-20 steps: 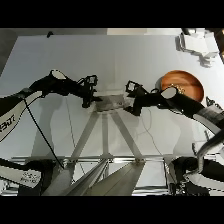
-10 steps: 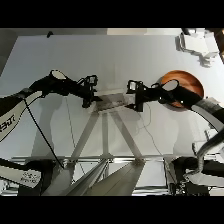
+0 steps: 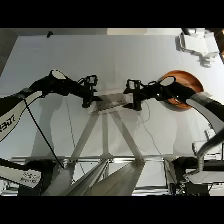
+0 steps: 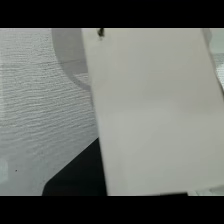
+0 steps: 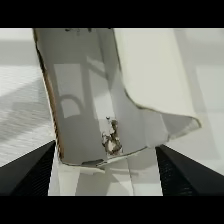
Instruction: Fold the box and place the chain.
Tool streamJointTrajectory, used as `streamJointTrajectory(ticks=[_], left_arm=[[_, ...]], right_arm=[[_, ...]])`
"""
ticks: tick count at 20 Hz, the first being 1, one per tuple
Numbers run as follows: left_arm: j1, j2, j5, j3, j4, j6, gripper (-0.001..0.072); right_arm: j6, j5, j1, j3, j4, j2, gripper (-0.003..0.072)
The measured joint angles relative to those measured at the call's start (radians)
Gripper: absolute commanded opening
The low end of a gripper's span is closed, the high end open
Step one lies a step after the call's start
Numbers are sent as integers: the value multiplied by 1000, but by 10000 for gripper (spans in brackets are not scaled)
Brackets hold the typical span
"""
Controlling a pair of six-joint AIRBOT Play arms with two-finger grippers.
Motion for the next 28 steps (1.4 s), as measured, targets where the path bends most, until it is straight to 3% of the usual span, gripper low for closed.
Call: streamJointTrajectory(ticks=[16, 28], left_arm=[[0, 0, -2, 0, 1, 0, 9], [0, 0, -2, 0, 1, 0, 9]], right_arm=[[-17, 69, 20, 6, -47, -43, 693], [-6, 71, 22, -27, 42, -62, 693]])
